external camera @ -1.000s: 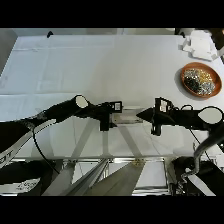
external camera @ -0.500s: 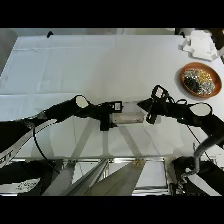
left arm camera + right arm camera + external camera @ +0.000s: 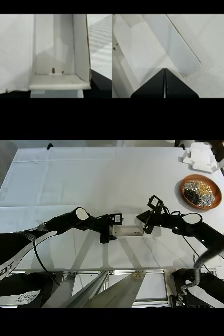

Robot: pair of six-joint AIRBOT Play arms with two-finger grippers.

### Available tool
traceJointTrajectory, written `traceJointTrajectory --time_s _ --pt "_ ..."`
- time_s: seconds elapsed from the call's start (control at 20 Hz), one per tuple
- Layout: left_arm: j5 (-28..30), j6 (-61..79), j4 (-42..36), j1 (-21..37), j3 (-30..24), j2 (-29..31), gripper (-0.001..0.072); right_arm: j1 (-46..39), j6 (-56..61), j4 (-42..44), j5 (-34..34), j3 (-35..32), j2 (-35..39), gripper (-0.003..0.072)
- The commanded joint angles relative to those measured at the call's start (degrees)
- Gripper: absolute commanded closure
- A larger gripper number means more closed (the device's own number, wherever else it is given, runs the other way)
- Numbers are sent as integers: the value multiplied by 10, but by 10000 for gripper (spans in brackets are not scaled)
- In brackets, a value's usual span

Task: Fold the box and place the chain.

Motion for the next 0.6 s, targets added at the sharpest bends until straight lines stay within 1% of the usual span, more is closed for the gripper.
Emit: traceJointTrajectory --time_s 0.0,0.2,0.3,0.35,0.4,0.5,0.55 --pt "0 0 0 0 0 1 276 1 0 1 22 1 29 667" --pt "0 0 0 0 0 1 276 0 1 -11 28 3 128 668" --pt "0 0 0 0 0 1 276 0 10 -64 60 3 177 668" --pt "0 0 0 0 0 0 276 0 24 -114 84 3 193 668" --pt "0 0 0 0 0 1 276 0 44 -187 117 3 205 668" --pt "0 0 0 0 0 0 276 0 88 -332 191 3 210 667" --pt "0 0 0 0 0 1 276 0 118 -391 214 2 210 667"
